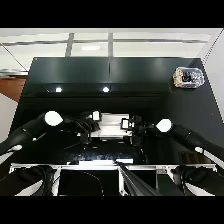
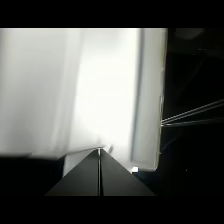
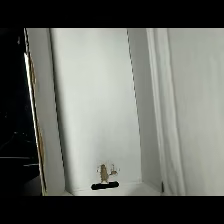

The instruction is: Fold the box and place the chain.

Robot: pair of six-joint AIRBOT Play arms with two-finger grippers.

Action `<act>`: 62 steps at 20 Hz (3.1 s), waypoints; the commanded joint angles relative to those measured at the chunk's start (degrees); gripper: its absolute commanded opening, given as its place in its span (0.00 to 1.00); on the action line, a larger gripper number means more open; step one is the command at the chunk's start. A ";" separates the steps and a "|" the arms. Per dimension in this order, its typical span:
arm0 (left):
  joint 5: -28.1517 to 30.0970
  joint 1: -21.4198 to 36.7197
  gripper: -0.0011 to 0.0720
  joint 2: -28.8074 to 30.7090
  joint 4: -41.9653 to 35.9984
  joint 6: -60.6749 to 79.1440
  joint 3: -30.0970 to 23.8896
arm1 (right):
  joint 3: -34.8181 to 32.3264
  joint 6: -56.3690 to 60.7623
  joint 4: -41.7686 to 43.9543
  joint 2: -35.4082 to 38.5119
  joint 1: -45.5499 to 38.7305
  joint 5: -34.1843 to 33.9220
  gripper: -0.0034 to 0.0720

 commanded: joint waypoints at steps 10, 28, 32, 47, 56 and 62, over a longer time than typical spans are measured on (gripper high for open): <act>-17.97 38.60 0.06 7.45 14.69 -69.59 -4.87 | -0.02 0.00 -0.02 -0.02 0.02 0.22 0.67; -15.39 22.32 0.06 -10.21 -16.52 -43.39 -8.87 | -0.02 0.02 -0.02 -0.02 0.02 0.22 0.67; -22.91 22.25 0.60 -8.24 -16.28 -43.10 -3.91 | -0.02 0.02 -0.02 -0.02 0.02 0.22 0.67; -17.70 8.35 0.87 -8.24 -5.97 -54.03 3.98 | -0.02 0.00 -0.02 -0.02 0.02 0.20 0.67; -5.31 -2.82 0.78 -8.31 12.57 -81.35 7.76 | -0.02 0.00 -0.02 -0.02 0.02 0.20 0.67; -4.39 -8.66 0.78 -8.98 21.81 -92.32 11.89 | -0.02 0.00 -0.02 -0.02 0.02 0.20 0.67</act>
